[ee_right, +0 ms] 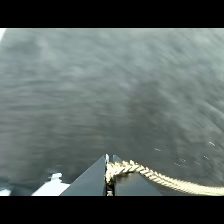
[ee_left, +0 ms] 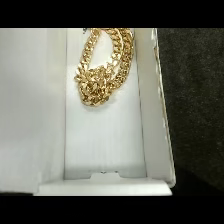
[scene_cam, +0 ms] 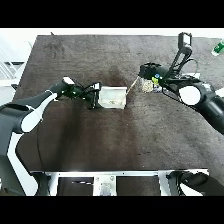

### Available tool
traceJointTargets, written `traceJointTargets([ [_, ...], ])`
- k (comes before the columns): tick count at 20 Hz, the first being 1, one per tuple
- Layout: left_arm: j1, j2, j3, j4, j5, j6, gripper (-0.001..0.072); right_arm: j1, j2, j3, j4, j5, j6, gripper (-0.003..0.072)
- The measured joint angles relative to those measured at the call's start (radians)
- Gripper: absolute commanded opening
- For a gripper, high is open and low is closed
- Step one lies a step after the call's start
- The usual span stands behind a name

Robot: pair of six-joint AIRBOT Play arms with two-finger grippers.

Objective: Fold the box and place the chain.

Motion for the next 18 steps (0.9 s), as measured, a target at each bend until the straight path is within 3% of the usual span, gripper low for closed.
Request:
traceJointTargets([
  [6,0.0,0.0,0.0,0.0,0.0,0.0,0.0399,0.16,0.029,-0.004,-0.004,0.032,-0.002,0.0008],
  [18,0.0,0.0,0.0,0.0,0.0,0.0,0.0399,0.288,-0.187,-0.016,-0.001,-0.029,0.053,0.0008],
])
